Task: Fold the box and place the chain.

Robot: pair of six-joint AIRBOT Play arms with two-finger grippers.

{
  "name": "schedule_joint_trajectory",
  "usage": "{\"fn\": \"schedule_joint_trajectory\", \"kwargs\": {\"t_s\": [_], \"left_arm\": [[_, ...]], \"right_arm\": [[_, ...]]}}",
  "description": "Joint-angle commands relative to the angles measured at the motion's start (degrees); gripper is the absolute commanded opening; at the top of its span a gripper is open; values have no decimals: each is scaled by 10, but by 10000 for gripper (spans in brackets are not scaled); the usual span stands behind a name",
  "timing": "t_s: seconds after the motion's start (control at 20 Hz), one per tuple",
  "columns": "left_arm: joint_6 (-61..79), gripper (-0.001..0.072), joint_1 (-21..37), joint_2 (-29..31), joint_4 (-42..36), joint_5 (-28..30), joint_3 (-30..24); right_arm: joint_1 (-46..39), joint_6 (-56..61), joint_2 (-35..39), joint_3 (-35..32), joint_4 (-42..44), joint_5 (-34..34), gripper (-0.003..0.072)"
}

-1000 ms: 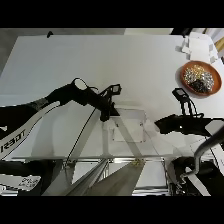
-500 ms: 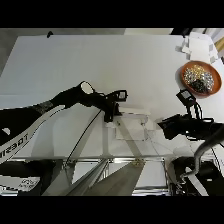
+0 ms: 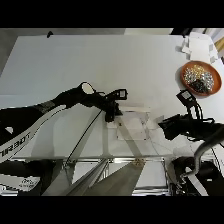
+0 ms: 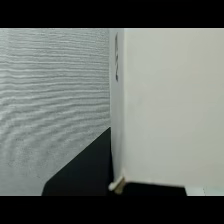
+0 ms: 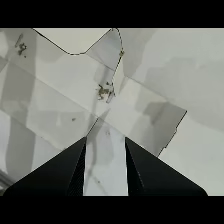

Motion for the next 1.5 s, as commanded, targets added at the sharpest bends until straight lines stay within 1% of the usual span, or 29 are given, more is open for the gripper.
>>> {"fn": "schedule_joint_trajectory", "kwargs": {"t_s": [0.0, 1.2, 1.25, 1.3, 1.35, 1.45], "left_arm": [[-2, 8, 0, -1, 3, 2, 0], [-2, 9, -1, -1, 3, -5, 0], [-2, 9, -1, -1, 3, -5, 0], [-2, 9, -1, -1, 3, -5, 0], [-2, 9, -1, -1, 3, -5, 0], [-2, 9, -1, -1, 3, -5, 0]], "right_arm": [[0, -2, 0, 0, 0, 0, 276], [0, -2, 0, 0, 1, 0, 274], [1, -3, 0, 0, 3, 3, 270], [1, -4, 0, 0, 6, 7, 249], [1, -14, 0, 0, 8, 16, 208], [1, -44, 0, -1, 17, 33, 172]]}}
